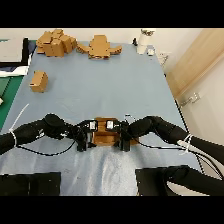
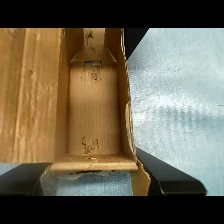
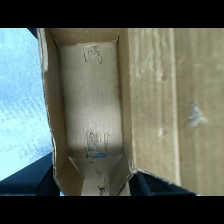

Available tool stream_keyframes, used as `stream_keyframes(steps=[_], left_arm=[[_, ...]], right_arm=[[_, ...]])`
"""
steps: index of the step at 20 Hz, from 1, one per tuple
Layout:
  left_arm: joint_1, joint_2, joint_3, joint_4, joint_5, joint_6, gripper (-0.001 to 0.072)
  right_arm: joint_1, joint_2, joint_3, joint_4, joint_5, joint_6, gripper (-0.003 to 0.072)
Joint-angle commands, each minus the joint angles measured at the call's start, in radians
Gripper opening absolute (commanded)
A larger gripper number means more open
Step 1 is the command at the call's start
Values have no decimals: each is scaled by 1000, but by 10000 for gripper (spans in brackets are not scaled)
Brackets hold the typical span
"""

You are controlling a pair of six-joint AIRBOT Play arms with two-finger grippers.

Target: Fold the box.

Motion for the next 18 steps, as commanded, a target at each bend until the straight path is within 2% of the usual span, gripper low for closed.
stream_keyframes(steps=[1,18], left_arm=[[-1,-1,3,38,-11,-25,600],[0,-1,3,41,-26,-24,600]], right_arm=[[0,0,0,0,0,0,512],[0,0,0,0,0,0,512]])
